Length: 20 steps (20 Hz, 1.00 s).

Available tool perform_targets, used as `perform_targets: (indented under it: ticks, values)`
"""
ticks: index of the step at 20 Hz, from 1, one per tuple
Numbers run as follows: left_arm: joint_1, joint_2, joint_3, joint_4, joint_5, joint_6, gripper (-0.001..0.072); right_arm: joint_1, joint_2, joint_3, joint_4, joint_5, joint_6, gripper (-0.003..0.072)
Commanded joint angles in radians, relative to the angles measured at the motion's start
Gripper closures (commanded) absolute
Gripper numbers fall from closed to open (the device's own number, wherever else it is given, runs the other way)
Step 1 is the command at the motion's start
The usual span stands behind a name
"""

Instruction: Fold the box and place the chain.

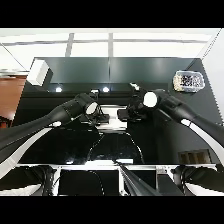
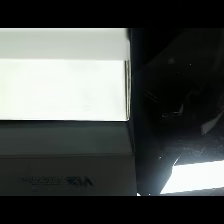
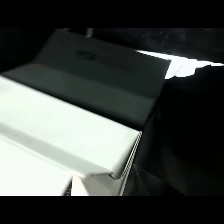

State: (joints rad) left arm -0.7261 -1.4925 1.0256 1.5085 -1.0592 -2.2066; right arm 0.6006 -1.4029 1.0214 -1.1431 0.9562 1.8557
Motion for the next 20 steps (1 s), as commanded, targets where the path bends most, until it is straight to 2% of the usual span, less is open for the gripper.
perform_targets:
  ticks: [1, 3, 4, 5, 13, 15, 17, 18, 19, 20]
  values:
    - [0.001, 0.0, 0.0, 0.001, 0.001, 0.0, 0.0678, 0.083, -0.057, 0.085, -0.204, 0.075, 0.187, 0.028]
    - [0.001, 0.0, 0.0, 0.001, 0.0, 0.0, 0.0678, 0.119, -0.092, 0.126, -0.293, 0.133, 0.277, 0.028]
    - [0.001, 0.0, 0.0, 0.001, 0.0, 0.0, 0.0678, 0.129, -0.106, 0.14, -0.306, 0.158, 0.299, 0.03]
    - [0.001, 0.0, 0.0, 0.001, 0.0, 0.0, 0.0678, 0.134, -0.117, 0.148, -0.306, 0.169, 0.308, 0.0358]
    - [0.001, 0.0, 0.0, 0.001, 0.0, 0.0, 0.0678, 0.141, -0.139, 0.148, -0.305, 0.193, 0.395, 0.0358]
    - [0.001, 0.0, 0.0, 0.001, -0.002, 0.0, 0.0678, 0.141, -0.144, 0.148, -0.305, 0.192, 0.415, 0.0428]
    - [0.001, 0.0, 0.0, 0.001, -0.001, 0.0, 0.0678, 0.141, -0.146, 0.148, -0.304, 0.193, 0.432, 0.0447]
    - [0.001, 0.0, 0.0, 0.001, -0.001, 0.0, 0.0678, 0.141, -0.146, 0.148, -0.305, 0.192, 0.441, 0.0518]
    - [0.001, 0.0, 0.0, 0.002, -0.001, 0.001, 0.0678, 0.141, -0.146, 0.148, -0.306, 0.191, 0.44, 0.0667]
    - [0.001, 0.0, 0.0, 0.002, 0.0, 0.001, 0.0678, 0.141, -0.146, 0.148, -0.306, 0.189, 0.441, 0.0668]
